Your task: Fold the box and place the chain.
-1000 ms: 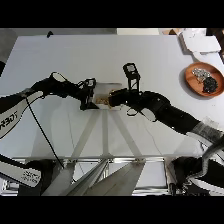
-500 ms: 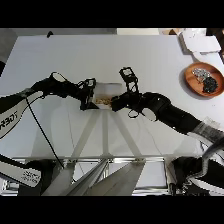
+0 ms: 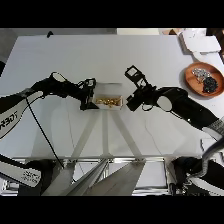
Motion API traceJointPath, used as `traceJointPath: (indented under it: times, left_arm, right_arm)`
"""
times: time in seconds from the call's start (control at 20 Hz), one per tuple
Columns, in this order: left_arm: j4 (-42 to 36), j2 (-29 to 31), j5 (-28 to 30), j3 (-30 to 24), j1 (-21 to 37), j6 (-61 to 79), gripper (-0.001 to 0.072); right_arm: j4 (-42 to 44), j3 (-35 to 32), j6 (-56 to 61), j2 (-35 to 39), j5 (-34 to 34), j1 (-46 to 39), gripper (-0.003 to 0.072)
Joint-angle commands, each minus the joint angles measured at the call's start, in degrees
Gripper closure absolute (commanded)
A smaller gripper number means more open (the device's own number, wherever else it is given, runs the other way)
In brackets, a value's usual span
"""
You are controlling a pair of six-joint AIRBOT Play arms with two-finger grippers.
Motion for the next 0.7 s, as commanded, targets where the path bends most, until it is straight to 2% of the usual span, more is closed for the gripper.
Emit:
traceJointPath:
  times: [0.0, 0.15, 0.4, 0.65]
  left_arm:
    - [0.0, 0.0, 0.0, 0.0, 0.0, 0.0, 0.0394]
    - [0.0, 0.0, 0.0, 0.0, 0.0, 0.0, 0.0394]
    - [0.0, 0.0, 0.0, 0.0, 0.0, 0.0, 0.0394]
    - [0.0, 0.0, 0.0, 0.0, 0.0, 0.0, 0.0394]
  right_arm:
    - [10.9, 0.0, -21.2, 0.2, 7.5, -6.6, 0.0287]
    - [17.9, 0.0, -36.3, -1.5, 9.4, -10.3, 0.0287]
    - [23.4, 0.0, -62.6, -8.9, 9.0, -12.5, 0.0287]
    - [40.8, 0.0, -87.5, -14.7, 8.6, -12.5, 0.0288]
